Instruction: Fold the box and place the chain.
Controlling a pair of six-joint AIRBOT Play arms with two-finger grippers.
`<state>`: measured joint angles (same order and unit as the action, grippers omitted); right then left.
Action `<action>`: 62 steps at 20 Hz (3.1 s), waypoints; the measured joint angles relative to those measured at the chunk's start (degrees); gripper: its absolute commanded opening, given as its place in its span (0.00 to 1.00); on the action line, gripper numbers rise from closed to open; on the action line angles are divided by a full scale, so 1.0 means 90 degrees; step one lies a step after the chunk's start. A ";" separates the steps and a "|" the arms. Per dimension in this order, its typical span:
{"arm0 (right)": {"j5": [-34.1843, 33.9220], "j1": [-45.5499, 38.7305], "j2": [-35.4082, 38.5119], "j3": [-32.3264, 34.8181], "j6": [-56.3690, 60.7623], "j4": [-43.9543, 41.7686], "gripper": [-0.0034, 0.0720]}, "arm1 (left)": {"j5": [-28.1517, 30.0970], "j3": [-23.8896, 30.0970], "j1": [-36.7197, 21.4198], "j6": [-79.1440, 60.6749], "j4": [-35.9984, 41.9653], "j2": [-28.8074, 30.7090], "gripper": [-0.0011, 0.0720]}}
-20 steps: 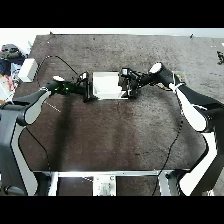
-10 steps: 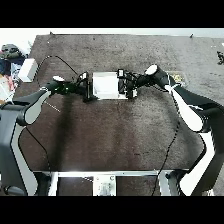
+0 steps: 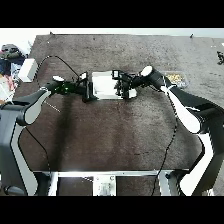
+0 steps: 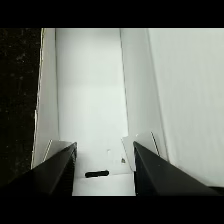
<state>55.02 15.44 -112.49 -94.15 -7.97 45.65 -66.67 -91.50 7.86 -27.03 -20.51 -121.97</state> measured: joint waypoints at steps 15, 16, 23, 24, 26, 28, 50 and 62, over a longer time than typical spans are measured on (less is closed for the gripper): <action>0.0034 -0.0085 0.0306 0.0002 0.1838 0.1326 0.16 | 0.0005 0.0000 0.0000 0.0002 0.0002 0.0000 0.42; 0.0032 -0.0153 0.0410 0.0002 0.2234 0.1489 0.16 | 0.0005 0.0000 0.0000 0.0002 0.0002 0.0000 0.42; 0.0282 -0.1139 0.0840 0.0017 0.5338 0.1838 0.06 | 0.0005 0.0000 0.0000 0.0002 0.0002 0.0000 0.42; 0.0430 -0.1324 0.0845 0.0029 0.5666 0.1787 0.06 | 0.0005 0.0000 0.0000 0.0002 0.0002 0.0000 0.42; 0.0675 -0.1647 0.0816 0.0085 0.6091 0.1566 0.06 | 0.0005 0.0000 0.0000 0.0002 0.0002 0.0000 0.42; 0.0874 -0.1858 0.0682 0.0172 0.6334 0.1222 0.06 | 0.0005 0.0000 0.0000 0.0002 0.0002 0.0000 0.42; 0.1460 -0.0663 -0.0061 -0.0561 0.7308 -0.0430 0.83 | -0.0002 0.0000 0.0000 0.0002 0.0000 -0.0002 0.42; 0.1042 0.0214 -0.0053 -0.0869 0.8643 0.1462 0.66 | -0.0029 0.0000 0.0000 0.0005 0.0000 -0.0002 0.42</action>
<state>64.40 17.37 -112.97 -101.97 69.82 58.81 -66.94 -91.50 7.86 -26.98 -20.51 -121.99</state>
